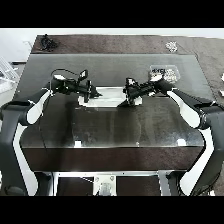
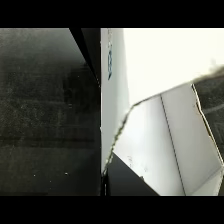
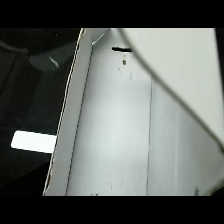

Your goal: Fold the box and place the chain.

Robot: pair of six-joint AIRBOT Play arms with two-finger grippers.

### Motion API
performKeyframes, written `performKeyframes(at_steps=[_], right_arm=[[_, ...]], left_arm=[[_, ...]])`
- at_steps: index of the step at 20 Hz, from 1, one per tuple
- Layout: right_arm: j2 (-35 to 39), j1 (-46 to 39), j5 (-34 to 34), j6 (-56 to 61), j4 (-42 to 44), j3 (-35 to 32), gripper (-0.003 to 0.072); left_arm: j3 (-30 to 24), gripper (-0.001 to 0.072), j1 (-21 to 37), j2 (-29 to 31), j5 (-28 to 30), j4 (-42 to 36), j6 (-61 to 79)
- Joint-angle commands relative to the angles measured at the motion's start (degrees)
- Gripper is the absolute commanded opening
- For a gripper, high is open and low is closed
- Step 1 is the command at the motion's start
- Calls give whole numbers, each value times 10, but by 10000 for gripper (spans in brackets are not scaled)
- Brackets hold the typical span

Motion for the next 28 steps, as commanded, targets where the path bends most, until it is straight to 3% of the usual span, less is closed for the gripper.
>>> performKeyframes(at_steps=[1, 13, 15, 28], right_arm=[[0, 2, 0, -7, -1, 0, 622], [0, 2, -11, -6, -26, 1, 605], [0, 2, -11, -6, -26, 1, 496], [0, 0, -10, -6, -18, -2, 499]], left_arm=[[0, 22, 0, 0, 0, 0, 0], [0, 22, 0, 0, 1, 0, 0], [0, 22, 0, 0, 1, 0, 0], [0, 22, 0, 0, 1, 0, 0]])
